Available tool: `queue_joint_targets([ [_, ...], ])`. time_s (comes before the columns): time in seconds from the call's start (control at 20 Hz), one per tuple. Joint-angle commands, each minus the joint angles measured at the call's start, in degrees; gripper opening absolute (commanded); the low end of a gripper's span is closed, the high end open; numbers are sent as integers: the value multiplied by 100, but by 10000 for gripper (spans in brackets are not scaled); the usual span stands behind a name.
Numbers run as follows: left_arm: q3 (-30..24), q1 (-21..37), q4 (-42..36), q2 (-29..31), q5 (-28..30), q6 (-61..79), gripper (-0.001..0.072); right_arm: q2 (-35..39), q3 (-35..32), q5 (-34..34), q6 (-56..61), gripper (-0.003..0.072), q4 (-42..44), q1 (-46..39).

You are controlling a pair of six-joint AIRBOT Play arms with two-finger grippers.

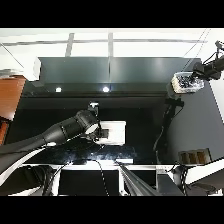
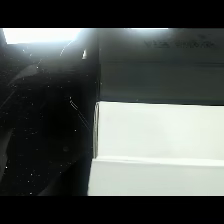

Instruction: Fold the box and place the chain.

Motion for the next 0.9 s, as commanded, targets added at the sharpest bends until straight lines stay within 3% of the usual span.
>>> queue_joint_targets([
  [0.0, -2, 4, 0, -4, 2, 0, 32, -63, -2, -46, -4, 372, 17, -98],
  [0.2, -2, 4, -2, -4, 2, -2, 32, -356, -2, -70, -177, 371, 490, -4],
  [0.7, -2, 4, 0, -4, 2, 0, 32, -667, -2, -415, -66, 370, 98, 251],
  [0.8, -2, 4, 0, -4, 2, -2, 32, -721, -2, -387, -66, 230, 76, 262],
  [0.85, -2, 4, -2, -4, -2, 0, 32, -717, 0, -415, -68, 87, 72, 260],
])
